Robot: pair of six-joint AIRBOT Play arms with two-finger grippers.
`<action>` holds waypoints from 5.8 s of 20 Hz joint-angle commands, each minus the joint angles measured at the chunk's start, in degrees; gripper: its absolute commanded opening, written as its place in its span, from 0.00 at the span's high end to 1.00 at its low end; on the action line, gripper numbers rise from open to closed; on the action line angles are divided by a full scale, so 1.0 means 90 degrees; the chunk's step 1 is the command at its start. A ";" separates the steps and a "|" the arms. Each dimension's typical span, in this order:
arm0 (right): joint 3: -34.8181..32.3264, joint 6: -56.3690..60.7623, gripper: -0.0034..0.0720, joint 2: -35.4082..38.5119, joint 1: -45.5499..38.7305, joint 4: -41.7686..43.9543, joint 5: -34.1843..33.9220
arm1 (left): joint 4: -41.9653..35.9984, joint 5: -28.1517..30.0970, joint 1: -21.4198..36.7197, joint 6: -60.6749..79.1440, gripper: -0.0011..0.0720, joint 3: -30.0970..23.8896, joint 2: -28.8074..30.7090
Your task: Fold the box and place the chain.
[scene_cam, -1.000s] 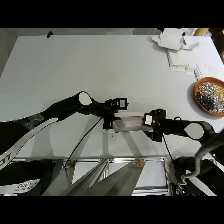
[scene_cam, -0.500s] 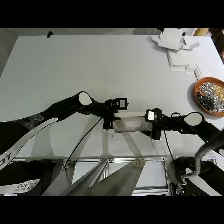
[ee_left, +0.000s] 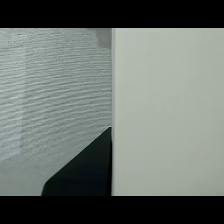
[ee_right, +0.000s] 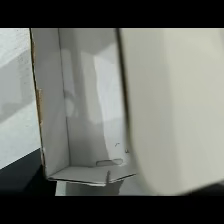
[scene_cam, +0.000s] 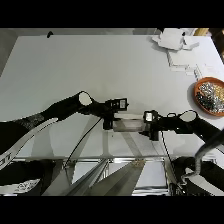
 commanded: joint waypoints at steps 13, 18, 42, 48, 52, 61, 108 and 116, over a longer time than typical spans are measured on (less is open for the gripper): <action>0.0000 -0.0143 0.42 -0.0051 -0.0002 0.0024 -0.0027 | -0.0002 0.0029 -0.0002 -0.0010 0.97 0.0000 0.0002; 0.0000 -0.0143 0.42 -0.0051 -0.0002 0.0024 -0.0027 | -0.0002 0.0029 -0.0002 -0.0010 0.97 0.0000 0.0002; 0.0000 -0.0143 0.42 -0.0051 -0.0002 0.0024 -0.0027 | 0.2149 -0.2897 0.0690 -0.2518 0.98 0.0000 0.1872; 0.0000 -0.0143 0.42 -0.0051 -0.0002 0.0024 -0.0027 | 0.2130 -0.0542 -0.1081 -0.2946 0.98 0.0002 0.1790; 0.0000 -0.0143 0.42 -0.0051 -0.0002 0.0024 -0.0027 | 0.2040 0.0228 -0.1064 -0.3300 0.98 0.0758 0.0935; 0.0000 -0.0143 0.42 -0.0051 -0.0002 0.0027 -0.0027 | 0.2142 0.0121 -0.0624 -0.3956 0.98 0.2186 -0.1054; 0.0000 -0.0143 0.42 -0.0051 -0.0002 0.0027 -0.0024 | 0.1603 -0.0202 -0.0488 -0.1433 0.65 -0.0374 0.0670; 0.0000 -0.0143 0.42 -0.0051 -0.0002 0.0024 -0.0027 | 0.1132 0.0085 -0.0750 -0.1428 0.64 -0.0376 0.0437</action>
